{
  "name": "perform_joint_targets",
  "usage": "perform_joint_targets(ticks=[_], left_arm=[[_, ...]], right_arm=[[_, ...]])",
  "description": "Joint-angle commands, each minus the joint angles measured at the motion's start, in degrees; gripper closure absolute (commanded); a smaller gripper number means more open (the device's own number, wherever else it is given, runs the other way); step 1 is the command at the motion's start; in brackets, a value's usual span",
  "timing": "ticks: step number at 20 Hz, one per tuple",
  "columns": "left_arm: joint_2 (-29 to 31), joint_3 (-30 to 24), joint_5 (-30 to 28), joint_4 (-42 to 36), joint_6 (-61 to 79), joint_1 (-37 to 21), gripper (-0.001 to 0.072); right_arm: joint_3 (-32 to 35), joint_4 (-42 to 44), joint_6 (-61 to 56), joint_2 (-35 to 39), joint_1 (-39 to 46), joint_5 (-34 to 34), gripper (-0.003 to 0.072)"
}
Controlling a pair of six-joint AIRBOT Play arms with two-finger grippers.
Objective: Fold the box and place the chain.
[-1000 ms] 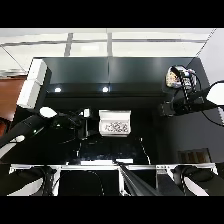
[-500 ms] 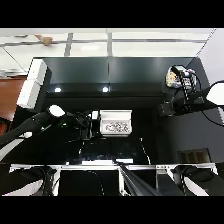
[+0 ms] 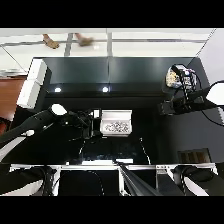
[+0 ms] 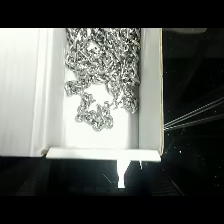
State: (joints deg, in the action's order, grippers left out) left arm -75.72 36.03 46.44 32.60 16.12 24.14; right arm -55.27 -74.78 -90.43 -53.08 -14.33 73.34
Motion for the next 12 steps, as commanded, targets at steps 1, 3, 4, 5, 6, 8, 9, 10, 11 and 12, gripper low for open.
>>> perform_joint_targets(ticks=[1, 3, 4, 5, 6, 8, 9, 10, 11, 12], left_arm=[[-0.4, 0.5, -0.4, 0.2, -0.1, 0.5, -0.0004], [-0.4, 0.5, -0.5, 0.0, -0.1, 0.7, 0.0003], [-0.4, 0.5, -1.1, -0.2, -0.2, 0.8, 0.0050], [-0.4, 0.5, -1.1, -0.2, -0.2, 0.9, 0.0161], [-0.4, 0.5, -1.0, -0.2, -0.2, 0.9, 0.0277], [-0.4, 0.5, -1.0, -0.2, -0.2, 0.9, 0.0315], [-0.4, 0.5, -1.1, -0.2, -0.2, 0.9, 0.0315], [-0.4, 0.5, -1.2, -0.2, -0.2, 0.9, 0.0315], [-0.4, 0.5, -1.2, -0.2, -0.3, 0.9, 0.0315], [-0.4, 0.5, -1.2, -0.2, -0.3, 0.9, 0.0315]], right_arm=[[0.0, 0.0, 0.0, 0.0, 0.0, -0.4, 0.0467], [0.0, 0.0, 0.0, 0.0, 0.0, -0.5, 0.0467], [0.0, 0.1, 0.0, 0.0, 0.0, -0.5, 0.0467], [0.2, 0.3, 0.0, 0.0, 0.0, -0.8, 0.0467], [0.8, 0.6, 0.0, 0.0, 0.0, -2.1, 0.0467], [3.3, 2.9, -0.6, -0.3, 0.0, -8.7, 0.0325], [4.3, 5.0, -1.8, -1.2, 0.0, -12.8, 0.0003], [4.4, 8.5, -1.7, -3.0, 0.0, -16.9, -0.0034], [4.4, 12.9, -1.6, -5.1, 0.0, -21.7, -0.0034], [4.4, 17.9, -0.6, -7.4, -0.2, -26.1, -0.0034]])
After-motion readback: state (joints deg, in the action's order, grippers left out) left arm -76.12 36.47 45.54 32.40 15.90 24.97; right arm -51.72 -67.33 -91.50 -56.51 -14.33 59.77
